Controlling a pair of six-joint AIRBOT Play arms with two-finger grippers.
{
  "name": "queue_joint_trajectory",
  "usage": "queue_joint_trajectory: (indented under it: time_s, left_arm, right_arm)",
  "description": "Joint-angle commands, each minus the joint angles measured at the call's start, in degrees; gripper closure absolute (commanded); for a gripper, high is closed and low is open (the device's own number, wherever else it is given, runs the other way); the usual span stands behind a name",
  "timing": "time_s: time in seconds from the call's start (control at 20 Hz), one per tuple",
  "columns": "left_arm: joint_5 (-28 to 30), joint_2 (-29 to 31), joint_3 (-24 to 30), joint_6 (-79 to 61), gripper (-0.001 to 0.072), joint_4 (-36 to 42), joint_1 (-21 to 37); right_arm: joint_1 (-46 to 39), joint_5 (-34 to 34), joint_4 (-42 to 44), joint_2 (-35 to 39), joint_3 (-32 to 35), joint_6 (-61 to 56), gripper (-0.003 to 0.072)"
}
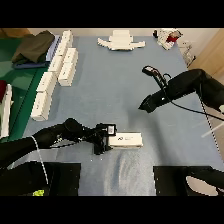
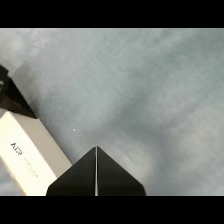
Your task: Fold the box.
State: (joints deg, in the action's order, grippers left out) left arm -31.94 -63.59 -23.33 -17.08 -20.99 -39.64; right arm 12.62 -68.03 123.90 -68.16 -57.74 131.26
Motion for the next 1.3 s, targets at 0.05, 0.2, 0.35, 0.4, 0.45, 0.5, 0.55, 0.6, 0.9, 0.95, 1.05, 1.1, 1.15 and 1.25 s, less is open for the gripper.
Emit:
queue_joint_trajectory:
  time_s: [0.05, 0.2, 0.35, 0.4, 0.45, 0.5, 0.55, 0.6, 0.9, 0.95, 1.05, 1.1, 1.15, 1.25]
  left_arm:
    - [0.02, -0.02, -0.04, 0.0, 0.0184, -0.02, -0.02]
    - [0.02, -0.02, -0.04, 0.0, 0.0184, -0.02, -0.02]
    - [0.02, -0.02, -0.04, 0.0, 0.0183, -0.02, -0.02]
    - [0.02, -0.02, -0.04, 0.0, 0.0184, -0.02, -0.02]
    - [0.02, -0.02, -0.04, 0.0, 0.0184, -0.02, -0.02]
    - [0.02, -0.02, -0.04, 0.0, 0.0184, -0.02, -0.02]
    - [0.02, -0.02, -0.04, 0.0, 0.0184, -0.02, -0.02]
    - [0.02, -0.02, -0.04, 0.0, 0.0184, -0.02, -0.02]
    - [0.02, 0.02, -0.13, 0.02, 0.0184, 0.39, 0.0]
    - [0.04, 0.17, -0.13, 0.17, 0.0184, 0.37, 0.04]
    - [1.49, 1.53, -0.13, 4.2, 0.0184, 0.33, 0.39]
    - [2.45, 2.89, -0.13, 7.96, 0.0184, -0.13, 1.11]
    - [2.86, 4.7, -0.13, 11.43, 0.0184, -1.49, 2.38]
    - [4.02, 9.42, -0.13, 21.27, 0.0184, -7.06, 6.6]
  right_arm:
    - [-3.37, -0.72, 0.81, -4.04, -2.91, 1.86, 0.0681]
    - [-3.34, 0.07, 0.74, -4.02, -2.91, 1.84, 0.0681]
    - [-3.34, 0.07, 0.72, -4.02, -2.91, 1.81, 0.0681]
    - [-3.34, 0.07, 0.68, -4.02, -2.91, 1.81, 0.0681]
    - [-3.34, 0.04, 0.66, -4.02, -2.89, 1.81, 0.0681]
    - [-3.34, 0.07, 0.63, -4.02, -2.89, 1.81, 0.0681]
    - [-3.34, 0.07, 0.63, -4.02, -2.91, 1.81, 0.0681]
    - [-3.34, 0.04, 0.61, -4.02, -2.91, 1.81, 0.0681]
    - [-3.34, 0.04, 0.61, -4.02, -2.91, 1.81, 0.0681]
    - [-3.34, 0.07, 0.61, -4.02, -2.91, 1.81, 0.0681]
    - [-3.34, 0.07, 0.61, -4.02, -2.91, 1.81, 0.0681]
    - [-3.34, 0.07, 0.59, -4.02, -2.89, 1.81, 0.0681]
    - [-3.34, 0.07, 0.59, -4.02, -2.89, 1.81, 0.0681]
    - [-3.34, 0.04, 0.59, -4.02, -2.89, 1.81, 0.0681]
